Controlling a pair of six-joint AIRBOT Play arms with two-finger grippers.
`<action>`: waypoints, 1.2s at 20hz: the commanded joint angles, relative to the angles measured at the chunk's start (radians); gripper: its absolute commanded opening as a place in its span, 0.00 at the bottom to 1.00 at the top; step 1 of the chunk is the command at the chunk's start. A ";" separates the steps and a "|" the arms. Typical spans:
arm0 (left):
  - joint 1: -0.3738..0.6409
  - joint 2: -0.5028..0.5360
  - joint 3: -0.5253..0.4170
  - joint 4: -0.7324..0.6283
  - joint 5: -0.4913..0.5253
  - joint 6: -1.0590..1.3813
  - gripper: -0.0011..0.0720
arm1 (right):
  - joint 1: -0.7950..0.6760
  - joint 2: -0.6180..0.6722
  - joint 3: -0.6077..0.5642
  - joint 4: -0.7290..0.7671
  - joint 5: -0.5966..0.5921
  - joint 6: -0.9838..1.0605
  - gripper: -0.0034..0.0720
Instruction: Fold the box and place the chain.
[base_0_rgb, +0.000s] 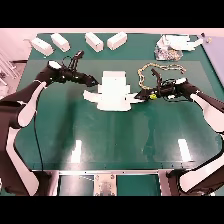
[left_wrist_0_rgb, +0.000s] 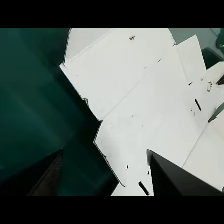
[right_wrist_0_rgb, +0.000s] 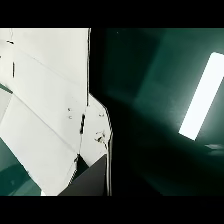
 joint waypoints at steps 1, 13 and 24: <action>0.000 -0.016 0.006 -0.062 -0.005 0.000 0.85 | 0.001 0.001 0.000 0.013 0.000 -0.026 0.05; -0.001 -0.091 0.019 -0.118 -0.077 0.001 0.85 | 0.022 0.001 0.000 0.028 0.000 -0.056 0.05; -0.048 -0.164 0.134 -0.166 -0.128 0.034 0.75 | 0.022 0.001 0.000 0.029 0.000 -0.079 0.05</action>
